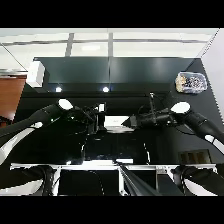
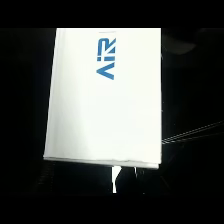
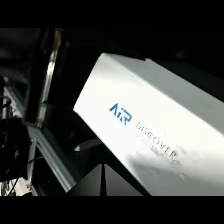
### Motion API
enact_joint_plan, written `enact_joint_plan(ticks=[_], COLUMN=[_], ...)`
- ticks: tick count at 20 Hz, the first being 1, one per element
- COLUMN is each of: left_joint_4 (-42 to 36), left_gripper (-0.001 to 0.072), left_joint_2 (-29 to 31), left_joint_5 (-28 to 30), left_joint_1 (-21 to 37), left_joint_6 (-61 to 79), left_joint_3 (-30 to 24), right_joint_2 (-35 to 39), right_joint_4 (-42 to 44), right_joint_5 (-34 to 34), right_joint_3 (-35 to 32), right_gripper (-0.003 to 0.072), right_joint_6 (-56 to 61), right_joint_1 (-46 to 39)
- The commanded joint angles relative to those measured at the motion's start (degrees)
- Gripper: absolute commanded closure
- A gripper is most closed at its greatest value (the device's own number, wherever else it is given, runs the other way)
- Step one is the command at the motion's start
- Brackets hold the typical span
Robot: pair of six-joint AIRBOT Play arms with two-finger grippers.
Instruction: Fold the box and place the chain.
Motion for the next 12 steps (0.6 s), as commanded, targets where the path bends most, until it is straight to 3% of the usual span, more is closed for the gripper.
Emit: enact_joint_plan(ticks=[1, 12], left_joint_4=[0.0, 0.0], left_gripper=[0.0303, 0.0303], left_joint_2=[-0.04, -0.04], left_joint_5=[0.02, 0.02], left_joint_1=[-0.04, -0.04], left_joint_6=[0.02, 0.02], left_joint_3=[0.04, 0.04], right_joint_2=[-2.47, -3.1], right_joint_4=[-1.31, -5.16], right_joint_5=[-5.38, -7.87], right_joint_3=[-0.59, -0.59], right_gripper=[0.0663, 0.0663], right_joint_6=[1.42, 2.38], right_joint_1=[2.6, 2.6])
